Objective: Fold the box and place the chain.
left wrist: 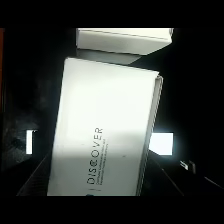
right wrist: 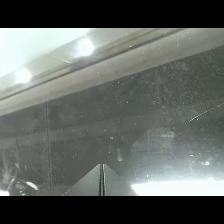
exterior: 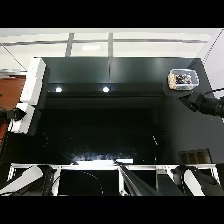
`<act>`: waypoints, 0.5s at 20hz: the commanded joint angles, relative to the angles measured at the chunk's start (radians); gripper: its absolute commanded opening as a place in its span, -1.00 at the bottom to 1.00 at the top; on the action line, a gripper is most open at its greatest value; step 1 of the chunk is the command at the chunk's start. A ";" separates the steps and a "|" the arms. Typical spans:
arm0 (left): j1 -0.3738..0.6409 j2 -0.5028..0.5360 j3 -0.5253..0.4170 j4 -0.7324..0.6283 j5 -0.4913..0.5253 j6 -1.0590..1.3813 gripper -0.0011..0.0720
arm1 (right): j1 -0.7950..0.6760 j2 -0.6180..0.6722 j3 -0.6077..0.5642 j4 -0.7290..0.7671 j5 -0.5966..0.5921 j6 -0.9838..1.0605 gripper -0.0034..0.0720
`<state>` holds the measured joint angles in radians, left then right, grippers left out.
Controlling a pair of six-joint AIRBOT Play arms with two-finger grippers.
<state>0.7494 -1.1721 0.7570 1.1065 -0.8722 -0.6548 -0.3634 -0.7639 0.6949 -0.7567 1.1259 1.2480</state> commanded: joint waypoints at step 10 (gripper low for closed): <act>-0.102 0.248 0.015 -0.328 -0.020 -0.176 1.00 | 0.000 0.001 0.001 -0.006 0.016 -0.008 -0.83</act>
<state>0.7029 -0.9962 0.7696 0.9211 -0.8780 -0.7696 -0.3634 -0.7639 0.6952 -0.7605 1.1324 1.2449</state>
